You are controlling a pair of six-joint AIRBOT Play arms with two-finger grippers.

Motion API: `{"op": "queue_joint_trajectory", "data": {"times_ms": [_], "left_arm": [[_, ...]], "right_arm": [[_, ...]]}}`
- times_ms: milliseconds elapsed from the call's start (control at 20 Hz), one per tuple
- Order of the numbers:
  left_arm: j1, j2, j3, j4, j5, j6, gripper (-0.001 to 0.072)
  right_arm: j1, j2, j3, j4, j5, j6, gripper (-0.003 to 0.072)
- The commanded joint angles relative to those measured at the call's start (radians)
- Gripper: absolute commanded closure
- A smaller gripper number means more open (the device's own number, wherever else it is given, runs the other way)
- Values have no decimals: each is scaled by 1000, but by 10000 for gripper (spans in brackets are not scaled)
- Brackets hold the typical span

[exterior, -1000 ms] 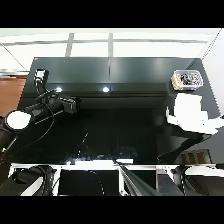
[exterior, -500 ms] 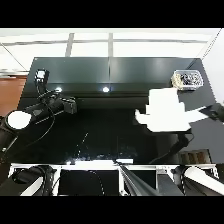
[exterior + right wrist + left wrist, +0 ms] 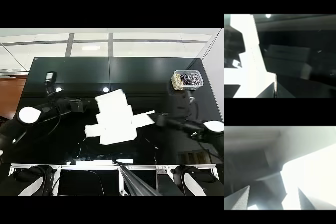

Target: Fold the box and place the chain.

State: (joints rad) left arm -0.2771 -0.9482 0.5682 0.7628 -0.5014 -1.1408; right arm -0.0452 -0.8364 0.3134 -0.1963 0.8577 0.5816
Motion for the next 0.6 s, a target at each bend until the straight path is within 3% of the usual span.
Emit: {"op": "queue_joint_trajectory", "data": {"times_ms": [0,150,250,450,550], "left_arm": [[105,-147,48,-101,-257,30,3],[263,-320,56,-348,-548,260,4],[292,-436,69,-415,-674,369,3],[206,-602,168,-411,-804,527,7],[150,-652,243,-320,-880,589,24]], "right_arm": [[255,31,-47,55,-277,-12,669],[320,31,-47,54,-306,-11,669],[338,31,-47,54,-303,-10,669],[351,31,-47,54,-301,-10,669],[351,31,-46,54,-301,-10,669]]}}
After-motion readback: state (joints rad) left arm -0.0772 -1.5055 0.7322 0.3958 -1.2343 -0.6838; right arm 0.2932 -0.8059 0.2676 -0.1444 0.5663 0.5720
